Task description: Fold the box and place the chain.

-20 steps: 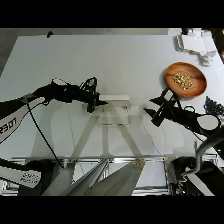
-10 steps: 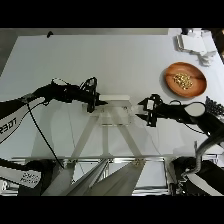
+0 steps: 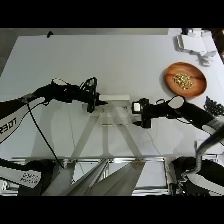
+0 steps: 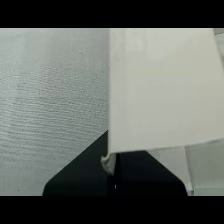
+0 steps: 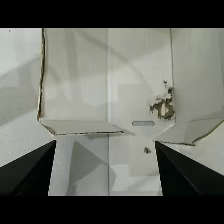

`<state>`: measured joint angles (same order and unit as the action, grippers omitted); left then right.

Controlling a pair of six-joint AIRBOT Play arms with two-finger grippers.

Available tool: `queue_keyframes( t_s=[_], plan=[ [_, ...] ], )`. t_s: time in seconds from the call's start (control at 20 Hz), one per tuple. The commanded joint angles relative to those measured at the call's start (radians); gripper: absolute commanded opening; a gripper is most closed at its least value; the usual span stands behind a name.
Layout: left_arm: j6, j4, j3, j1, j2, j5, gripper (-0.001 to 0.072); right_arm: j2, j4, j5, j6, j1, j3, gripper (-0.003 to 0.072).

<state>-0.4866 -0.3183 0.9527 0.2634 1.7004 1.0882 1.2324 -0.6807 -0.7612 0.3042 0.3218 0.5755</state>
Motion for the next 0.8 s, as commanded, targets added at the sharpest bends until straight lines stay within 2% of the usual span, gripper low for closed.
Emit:
queue_keyframes(
  t_s=[0.0,0.15,0.3,0.5,0.75],
  plan=[
    [0.000,0.000,0.000,0.000,0.001,0.000,0.0009,0.013,-0.037,0.019,-0.095,0.010,0.003,0.0717],
    [0.000,0.000,0.000,0.000,0.000,0.000,0.0010,0.034,-0.037,0.033,-0.119,0.045,0.003,0.0717],
    [0.000,0.000,0.000,0.000,0.000,0.000,0.0009,0.051,0.006,0.101,-0.257,0.070,0.003,0.0717],
    [0.000,0.000,0.000,0.000,0.000,0.000,0.0009,0.038,0.000,0.103,-0.492,0.069,0.003,0.0716],
    [0.000,0.000,0.000,0.000,0.000,0.000,0.0010,0.032,0.000,0.087,-0.599,0.069,0.005,0.0714]
  ],
)
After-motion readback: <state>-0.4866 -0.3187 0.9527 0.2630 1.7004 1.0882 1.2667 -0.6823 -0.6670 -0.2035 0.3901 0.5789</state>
